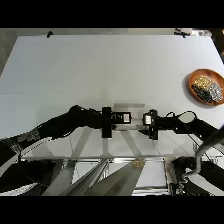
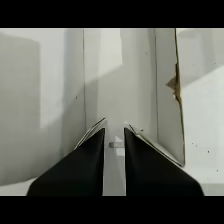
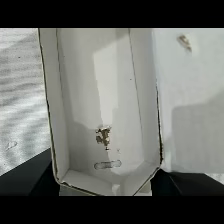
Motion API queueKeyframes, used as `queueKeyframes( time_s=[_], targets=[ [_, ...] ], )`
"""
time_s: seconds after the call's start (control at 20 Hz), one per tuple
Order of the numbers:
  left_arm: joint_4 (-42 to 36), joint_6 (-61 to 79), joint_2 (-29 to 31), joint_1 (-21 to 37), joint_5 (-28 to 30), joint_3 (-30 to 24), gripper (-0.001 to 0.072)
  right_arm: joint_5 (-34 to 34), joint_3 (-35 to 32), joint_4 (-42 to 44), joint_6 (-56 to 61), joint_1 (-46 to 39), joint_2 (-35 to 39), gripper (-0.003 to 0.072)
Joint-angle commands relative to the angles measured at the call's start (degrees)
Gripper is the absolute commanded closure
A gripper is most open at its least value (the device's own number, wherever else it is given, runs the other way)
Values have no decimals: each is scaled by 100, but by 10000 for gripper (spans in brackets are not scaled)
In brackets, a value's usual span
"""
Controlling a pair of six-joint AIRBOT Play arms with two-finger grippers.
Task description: Fold the box and place the chain.
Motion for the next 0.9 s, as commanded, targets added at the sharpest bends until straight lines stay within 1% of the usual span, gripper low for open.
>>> queueKeyframes(
  time_s=[0.0, 0.05, 0.1, 0.15, 0.2, 0.3, 0.35, 0.4, 0.45, 0.5, 0.55, 0.6, 0.65, 0.75, 0.85],
  targets=[
    [0, -4, -131, -127, -160, -2, 550, 2, -2, 2, -2, 4, -2, 271],
    [0, -4, -140, -127, -166, -2, 535, 4, -2, 2, -2, 4, -2, 271],
    [-2, -4, -140, -129, -186, -2, 429, 2, -2, 2, -2, 4, -2, 271],
    [0, -26, -140, -127, -238, -2, 305, 2, -2, 2, -2, 4, -2, 271],
    [0, -26, -140, -127, -291, -2, 266, 4, -2, 2, -2, 4, -2, 271],
    [0, -26, -140, -129, -380, -2, 263, 2, -2, 2, -2, 4, -2, 271],
    [0, -28, -140, -129, -398, -2, 247, 2, -2, 2, -2, 4, -2, 271],
    [0, -33, -138, -127, -391, -2, 252, 2, -2, 2, -2, 4, -2, 271],
    [-2, -120, -125, -127, -365, -2, 270, 2, -2, 2, -2, 4, -2, 271],
    [7, -350, -96, -127, -286, -2, 390, 2, -2, 2, -2, 4, -2, 271],
    [11, -540, -42, -118, -162, -2, 493, 4, -2, 2, -2, 4, -2, 271],
    [22, -772, 44, -94, -24, -2, 620, 2, -2, 2, -2, 4, -2, 271],
    [26, -1001, 133, -57, 46, -2, 702, 4, -2, 2, -2, 4, -2, 271],
    [68, -1818, 367, 81, 9, -2, 704, 4, -2, 2, -2, 4, -2, 271],
    [221, -2763, 737, 216, 101, -2, 704, 4, -2, 2, -2, 4, -2, 271]
  ],
)
